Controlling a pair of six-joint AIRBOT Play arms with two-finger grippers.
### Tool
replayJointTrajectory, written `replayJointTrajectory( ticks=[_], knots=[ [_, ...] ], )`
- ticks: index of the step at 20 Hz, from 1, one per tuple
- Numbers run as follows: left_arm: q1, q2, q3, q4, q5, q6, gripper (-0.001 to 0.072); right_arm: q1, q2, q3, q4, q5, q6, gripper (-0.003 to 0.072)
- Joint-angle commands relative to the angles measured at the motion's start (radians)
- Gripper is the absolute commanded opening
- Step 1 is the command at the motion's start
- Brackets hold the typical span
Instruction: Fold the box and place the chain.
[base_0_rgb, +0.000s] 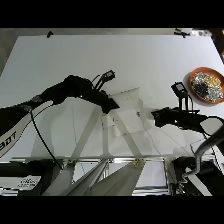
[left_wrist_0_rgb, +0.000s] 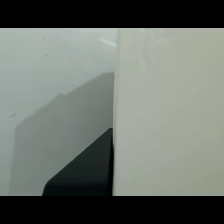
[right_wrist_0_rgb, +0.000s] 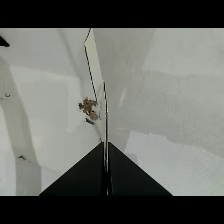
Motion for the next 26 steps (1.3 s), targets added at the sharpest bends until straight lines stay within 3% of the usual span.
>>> replayJointTrajectory(
  ticks=[1,5,7,10,13,16,20,26],
  knots=[
    [-0.007,0.014,0.000,0.030,0.101,0.000,0.0004,0.001,0.001,0.002,0.001,0.010,0.001,0.0013],
    [-0.009,0.073,0.000,0.080,0.177,0.013,0.0002,0.001,0.020,0.040,-0.008,0.053,0.005,0.0024],
    [-0.010,0.113,0.000,0.133,0.228,0.035,0.0002,0.001,0.044,0.095,-0.015,0.113,0.005,0.0187],
    [-0.028,0.146,0.000,0.200,0.285,0.026,-0.0001,0.001,0.084,0.214,-0.098,0.255,0.036,0.0210],
    [-0.097,0.178,0.000,0.240,0.128,0.030,-0.0004,0.001,0.123,0.268,-0.231,0.359,0.075,0.0280],
    [-0.193,0.173,0.000,0.230,-0.078,0.096,-0.0004,0.001,0.146,0.268,-0.327,0.434,0.093,0.0280],
    [-0.223,0.091,-0.003,0.142,-0.150,0.154,-0.0004,0.001,0.146,0.267,-0.350,0.448,0.119,0.0281],
    [-0.223,0.047,-0.003,0.241,-0.235,0.151,0.0000,0.001,0.146,0.266,-0.352,0.409,0.117,0.0281]
  ],
)
